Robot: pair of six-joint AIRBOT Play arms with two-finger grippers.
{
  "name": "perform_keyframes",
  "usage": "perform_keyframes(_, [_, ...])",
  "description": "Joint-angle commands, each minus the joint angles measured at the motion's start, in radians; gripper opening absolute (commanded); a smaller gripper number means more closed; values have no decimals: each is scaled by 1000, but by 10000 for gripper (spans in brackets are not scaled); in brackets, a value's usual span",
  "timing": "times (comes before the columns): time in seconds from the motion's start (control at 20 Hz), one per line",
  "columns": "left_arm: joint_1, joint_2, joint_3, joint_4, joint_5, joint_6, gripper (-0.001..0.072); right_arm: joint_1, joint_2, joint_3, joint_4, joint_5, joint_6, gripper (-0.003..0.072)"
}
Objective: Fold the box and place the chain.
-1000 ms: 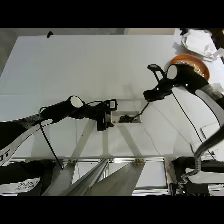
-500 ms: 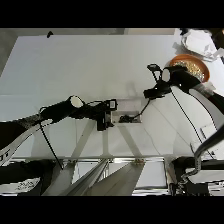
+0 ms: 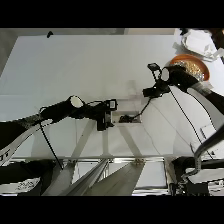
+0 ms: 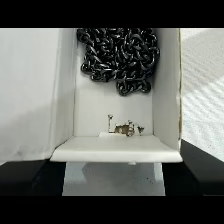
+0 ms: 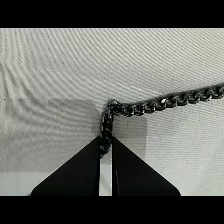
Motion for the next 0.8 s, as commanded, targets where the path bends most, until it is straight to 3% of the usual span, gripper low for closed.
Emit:
perform_keyframes(0.0, [-1,1,0,0,0,0,333,1,5,-1,13,39,-13,19])
perform_keyframes(0.2, [0,1,0,0,0,0,333,1,132,-1,30,64,-77,19])
perform_keyframes(0.45, [-1,1,0,0,-1,0,333,1,419,-1,187,195,-229,18])
perform_keyframes(0.75, [0,1,0,0,-3,0,333,44,709,-1,332,252,-334,18])
